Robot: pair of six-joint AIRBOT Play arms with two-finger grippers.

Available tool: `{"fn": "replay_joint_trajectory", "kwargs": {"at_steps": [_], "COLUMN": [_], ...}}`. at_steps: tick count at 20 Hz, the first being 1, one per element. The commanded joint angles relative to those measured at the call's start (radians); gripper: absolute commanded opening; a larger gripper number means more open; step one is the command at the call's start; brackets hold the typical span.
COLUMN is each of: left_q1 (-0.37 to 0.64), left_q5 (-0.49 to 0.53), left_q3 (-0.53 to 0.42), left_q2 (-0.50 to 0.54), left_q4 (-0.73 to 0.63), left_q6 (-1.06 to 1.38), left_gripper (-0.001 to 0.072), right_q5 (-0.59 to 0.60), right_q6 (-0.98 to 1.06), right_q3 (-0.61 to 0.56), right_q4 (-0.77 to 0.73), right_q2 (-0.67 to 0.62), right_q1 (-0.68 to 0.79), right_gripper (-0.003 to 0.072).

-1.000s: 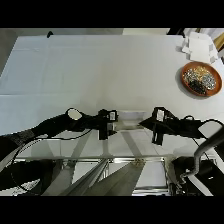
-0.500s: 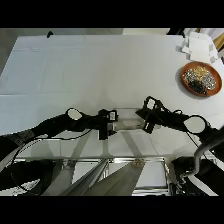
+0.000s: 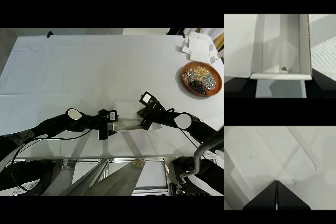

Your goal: Fold the box and place the chain.

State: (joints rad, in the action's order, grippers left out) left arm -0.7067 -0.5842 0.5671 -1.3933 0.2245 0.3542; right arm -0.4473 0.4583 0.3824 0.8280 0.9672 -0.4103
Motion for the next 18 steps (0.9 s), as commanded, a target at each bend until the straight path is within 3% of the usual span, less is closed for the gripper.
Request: {"fn": "replay_joint_trajectory", "kwargs": {"at_steps": [1,4,9,13,15,16,17,18], "left_q1": [0.001,0.001,0.001,0.001,0.001,0.001,0.001,0.001], "left_q5": [0.0,0.0,0.0,0.0,0.0,0.0,0.0,0.0], "left_q3": [0.0,0.0,0.0,0.0,0.0,0.0,0.0,0.0], "left_q2": [0.0,0.0,0.0,0.0,0.0,0.0,0.0,0.0], "left_q4": [0.0,0.0,0.0,0.0,0.0,0.0,0.0,0.0], "left_q6": [0.0,0.0,0.0,0.0,0.0,0.0,0.0,0.0], "left_gripper": [0.0413,0.0413,0.0413,0.0413,0.0413,0.0413,0.0413,0.0413], "right_q5": [-0.05,-0.205,-0.584,-0.83,-0.825,-0.772,-0.702,-0.656], "right_q6": [0.043,0.057,0.05,-0.121,-0.142,-0.156,-0.159,-0.201], "right_q3": [0.011,0.116,0.327,0.365,0.359,0.347,0.327,0.304], "right_q4": [0.053,0.064,0.065,0.121,0.248,0.247,0.209,0.185], "right_q2": [0.026,0.025,0.023,0.027,0.033,0.032,0.033,0.032], "right_q1": [-0.001,0.029,0.233,0.402,0.415,0.404,0.388,0.37], "right_gripper": [0.001,0.0015,0.0012,0.0014,0.0015,0.008,0.0235,0.0239]}}
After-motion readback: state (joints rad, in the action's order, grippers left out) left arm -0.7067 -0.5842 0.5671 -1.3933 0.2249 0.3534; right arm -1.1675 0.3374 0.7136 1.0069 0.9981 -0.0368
